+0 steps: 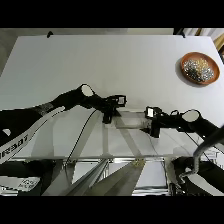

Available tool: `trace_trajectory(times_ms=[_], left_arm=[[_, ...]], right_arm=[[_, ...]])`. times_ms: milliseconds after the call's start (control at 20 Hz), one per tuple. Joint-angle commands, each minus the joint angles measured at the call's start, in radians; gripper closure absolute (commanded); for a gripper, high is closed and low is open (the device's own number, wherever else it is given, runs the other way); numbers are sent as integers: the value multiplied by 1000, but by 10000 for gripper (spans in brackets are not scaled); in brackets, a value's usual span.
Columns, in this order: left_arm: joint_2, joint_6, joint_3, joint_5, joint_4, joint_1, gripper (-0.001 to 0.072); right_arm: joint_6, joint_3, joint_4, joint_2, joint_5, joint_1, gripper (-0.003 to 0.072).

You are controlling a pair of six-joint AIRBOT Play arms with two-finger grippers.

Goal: Fold the box and place the chain.

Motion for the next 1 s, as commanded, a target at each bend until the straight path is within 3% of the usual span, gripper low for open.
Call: trace_trajectory(times_ms=[0,100,200,350,500,950], left_arm=[[0,-1,0,2,-2,0,698],[0,-1,0,2,-2,0,698],[0,-1,0,2,-2,0,698],[0,-1,0,2,-2,0,698],[0,-1,0,2,-2,0,698],[0,-1,0,2,-2,0,698]], right_arm=[[-85,0,59,-36,11,0,44],[-90,0,70,-41,10,0,47],[-90,0,70,-42,10,0,153],[-91,0,67,-42,9,0,168],[-91,0,60,-50,6,0,278],[-98,0,60,-57,2,0,286]])
